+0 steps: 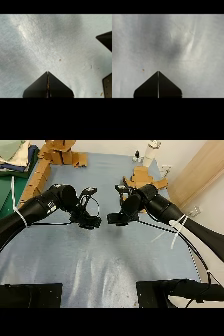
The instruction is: Fold the box.
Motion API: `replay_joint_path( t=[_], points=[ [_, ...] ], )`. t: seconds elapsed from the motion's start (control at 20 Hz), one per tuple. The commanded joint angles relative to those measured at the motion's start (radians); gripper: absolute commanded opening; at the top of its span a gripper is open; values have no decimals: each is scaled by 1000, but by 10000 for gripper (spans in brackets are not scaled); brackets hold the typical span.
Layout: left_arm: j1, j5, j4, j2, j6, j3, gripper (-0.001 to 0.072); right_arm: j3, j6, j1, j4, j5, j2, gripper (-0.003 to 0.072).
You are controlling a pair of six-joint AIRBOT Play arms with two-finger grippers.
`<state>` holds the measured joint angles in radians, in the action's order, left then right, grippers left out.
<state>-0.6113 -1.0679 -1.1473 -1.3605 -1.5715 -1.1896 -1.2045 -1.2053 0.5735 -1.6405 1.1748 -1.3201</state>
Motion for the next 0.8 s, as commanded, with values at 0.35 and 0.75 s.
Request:
replay_joint_path(
  t=[0.35, 0.75],
  points=[
    [0, 129, 0, -1, 1, 0, 12, -1, 0, 0, 27, -240, -8, 3],
    [0, 171, 0, -1, 1, 0, 12, -1, 1, 2, -14, -251, -25, 3]
  ],
)
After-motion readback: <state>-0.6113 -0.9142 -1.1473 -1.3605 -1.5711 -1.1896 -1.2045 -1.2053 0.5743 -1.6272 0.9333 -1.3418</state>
